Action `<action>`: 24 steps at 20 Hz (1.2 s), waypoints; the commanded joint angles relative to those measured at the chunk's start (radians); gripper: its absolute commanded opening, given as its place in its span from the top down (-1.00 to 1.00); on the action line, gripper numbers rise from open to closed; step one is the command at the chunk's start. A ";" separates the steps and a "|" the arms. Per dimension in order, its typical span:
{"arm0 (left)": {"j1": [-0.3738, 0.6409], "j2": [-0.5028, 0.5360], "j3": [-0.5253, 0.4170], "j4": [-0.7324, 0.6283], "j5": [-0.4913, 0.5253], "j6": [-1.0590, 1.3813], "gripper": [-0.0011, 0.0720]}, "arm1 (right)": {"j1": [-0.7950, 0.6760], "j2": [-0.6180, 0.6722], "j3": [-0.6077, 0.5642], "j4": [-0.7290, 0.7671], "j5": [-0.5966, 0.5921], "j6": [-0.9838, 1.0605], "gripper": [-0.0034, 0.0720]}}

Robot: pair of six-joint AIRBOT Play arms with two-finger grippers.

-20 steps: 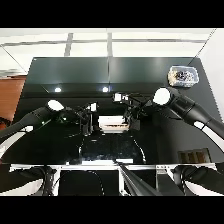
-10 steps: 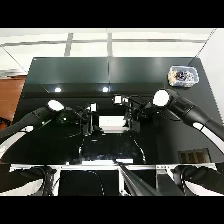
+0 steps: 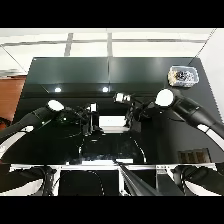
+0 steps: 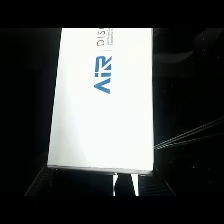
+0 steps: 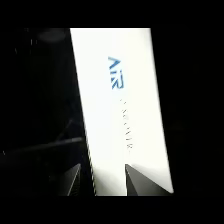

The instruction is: Fold the box and place the chain.

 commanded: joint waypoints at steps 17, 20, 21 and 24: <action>0.000 -0.001 0.001 0.000 0.001 -0.001 -0.35 | -0.067 -0.198 -0.089 0.439 -0.028 0.452 0.89; 0.000 -0.001 0.001 0.000 0.001 -0.001 -0.35 | -0.068 -0.211 -0.089 0.421 -0.048 0.452 0.88; 0.000 -0.001 0.001 0.000 0.001 -0.001 -0.35 | -0.069 -0.211 -0.089 0.421 -0.055 0.451 0.88; 0.000 -0.001 0.001 0.000 0.001 -0.001 -0.35 | -0.070 -0.211 -0.089 0.414 -0.063 0.452 0.88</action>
